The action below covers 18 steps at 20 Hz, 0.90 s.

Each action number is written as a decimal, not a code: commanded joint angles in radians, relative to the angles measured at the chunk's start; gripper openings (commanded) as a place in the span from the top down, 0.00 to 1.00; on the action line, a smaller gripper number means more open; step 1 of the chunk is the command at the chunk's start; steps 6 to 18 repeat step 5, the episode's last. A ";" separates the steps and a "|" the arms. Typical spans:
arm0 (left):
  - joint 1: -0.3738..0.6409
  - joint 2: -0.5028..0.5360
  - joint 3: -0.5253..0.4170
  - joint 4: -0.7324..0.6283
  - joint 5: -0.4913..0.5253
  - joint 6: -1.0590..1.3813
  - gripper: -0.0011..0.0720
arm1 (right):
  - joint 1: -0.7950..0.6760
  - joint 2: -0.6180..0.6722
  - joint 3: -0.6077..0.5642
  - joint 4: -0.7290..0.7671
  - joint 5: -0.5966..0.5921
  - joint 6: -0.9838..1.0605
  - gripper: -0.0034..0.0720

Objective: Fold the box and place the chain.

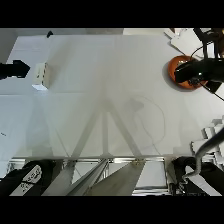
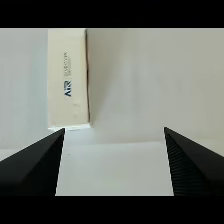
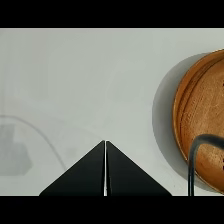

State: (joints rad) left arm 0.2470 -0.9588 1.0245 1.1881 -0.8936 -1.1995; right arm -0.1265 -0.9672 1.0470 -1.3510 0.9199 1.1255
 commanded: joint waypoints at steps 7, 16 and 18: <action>0.000 0.091 0.001 -0.233 -0.031 0.027 0.02 | 0.000 0.001 0.001 0.000 0.000 0.000 0.94; 0.000 0.091 0.001 -0.233 -0.031 0.027 0.02 | 0.000 0.001 0.001 0.000 0.000 0.000 0.94; 0.000 0.091 0.001 -0.233 -0.031 0.027 0.02 | 0.000 0.001 0.001 0.000 0.000 0.000 0.94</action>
